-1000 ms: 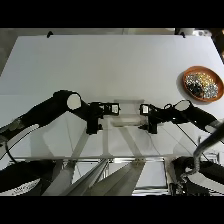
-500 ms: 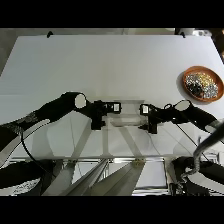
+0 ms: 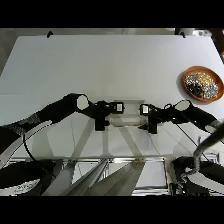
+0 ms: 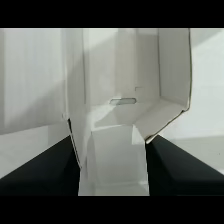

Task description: Fold the box and place the chain.

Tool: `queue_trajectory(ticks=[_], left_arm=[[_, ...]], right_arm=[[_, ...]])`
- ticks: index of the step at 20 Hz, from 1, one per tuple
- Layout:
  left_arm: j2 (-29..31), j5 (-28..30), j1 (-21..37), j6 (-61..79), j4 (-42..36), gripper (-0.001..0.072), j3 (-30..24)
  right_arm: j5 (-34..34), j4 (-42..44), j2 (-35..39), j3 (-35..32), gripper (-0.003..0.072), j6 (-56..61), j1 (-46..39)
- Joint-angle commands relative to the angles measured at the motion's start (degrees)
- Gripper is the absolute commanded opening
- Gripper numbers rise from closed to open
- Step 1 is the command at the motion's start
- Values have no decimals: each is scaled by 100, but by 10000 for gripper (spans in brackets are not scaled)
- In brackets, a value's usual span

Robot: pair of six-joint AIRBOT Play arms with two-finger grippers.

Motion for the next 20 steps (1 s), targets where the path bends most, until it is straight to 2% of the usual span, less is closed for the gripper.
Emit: queue_trajectory(ticks=[1, 5, 7, 8, 9, 10, 14, 20], left_arm=[[-4, -166, -52, 0, -136, 388, -4], [-4, -334, -85, 0, -142, 388, -4], [-4, -323, -129, 2, -160, 361, -4], [-4, -308, -138, 4, -153, 301, -4], [-4, -245, -136, 4, -149, 185, -4], [-4, -170, -136, 7, -142, 131, -4], [-4, 66, -136, 7, -76, 135, -4], [7, -422, -127, 2, 197, 156, -4]], right_arm=[[0, 0, 4, 2, 463, 2, 0], [0, 0, 4, 2, 463, 2, 0], [0, 0, 4, 2, 463, 0, 0], [0, 0, 4, 2, 463, 2, 0], [0, 0, 4, 2, 463, 2, 0], [0, 0, 4, 2, 463, 2, 0], [0, 0, 4, 2, 463, 0, 0], [0, 0, 4, 2, 463, 2, 0]])
